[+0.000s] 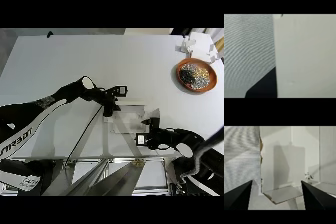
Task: Fold the box and place the chain.
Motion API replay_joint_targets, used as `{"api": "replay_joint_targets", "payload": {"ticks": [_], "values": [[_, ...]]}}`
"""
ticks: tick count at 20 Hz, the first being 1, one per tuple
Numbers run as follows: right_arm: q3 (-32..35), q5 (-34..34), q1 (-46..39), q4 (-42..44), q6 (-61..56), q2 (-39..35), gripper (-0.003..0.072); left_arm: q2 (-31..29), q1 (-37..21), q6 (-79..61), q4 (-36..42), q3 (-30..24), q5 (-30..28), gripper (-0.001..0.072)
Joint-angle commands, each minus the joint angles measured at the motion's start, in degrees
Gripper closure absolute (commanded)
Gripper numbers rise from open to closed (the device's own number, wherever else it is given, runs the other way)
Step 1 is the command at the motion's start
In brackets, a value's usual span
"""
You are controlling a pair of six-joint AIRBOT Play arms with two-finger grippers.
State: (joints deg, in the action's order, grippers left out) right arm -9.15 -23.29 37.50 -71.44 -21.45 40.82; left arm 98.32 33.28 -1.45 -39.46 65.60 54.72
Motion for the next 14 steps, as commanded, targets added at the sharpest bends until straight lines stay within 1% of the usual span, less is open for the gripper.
{"api": "replay_joint_targets", "payload": {"ticks": [1,3,5,8,10,14], "values": [[0.5,5.5,0.2,-0.1,1.0,3.1,-0.0011,0.0,0.0,0.0,0.0,0.0,0.0,0.0699],[0.4,8.0,0.2,0.4,1.0,2.7,-0.0011,0.0,0.0,0.0,0.0,0.0,0.0,0.0699],[-0.1,7.7,0.2,3.2,1.5,2.5,-0.0010,0.0,0.0,0.0,0.0,0.0,0.0,0.0699],[-1.3,7.2,-2.5,11.7,11.8,2.5,-0.0010,0.0,0.0,0.0,0.0,0.0,0.0,0.0699],[-3.0,4.7,-6.1,11.7,14.3,2.5,-0.0009,0.0,0.0,0.0,0.0,0.0,0.0,0.0699],[-6.5,-0.3,-11.8,11.8,14.3,2.5,-0.0002,0.0,0.0,0.0,0.0,0.0,0.0,0.0699]]}}
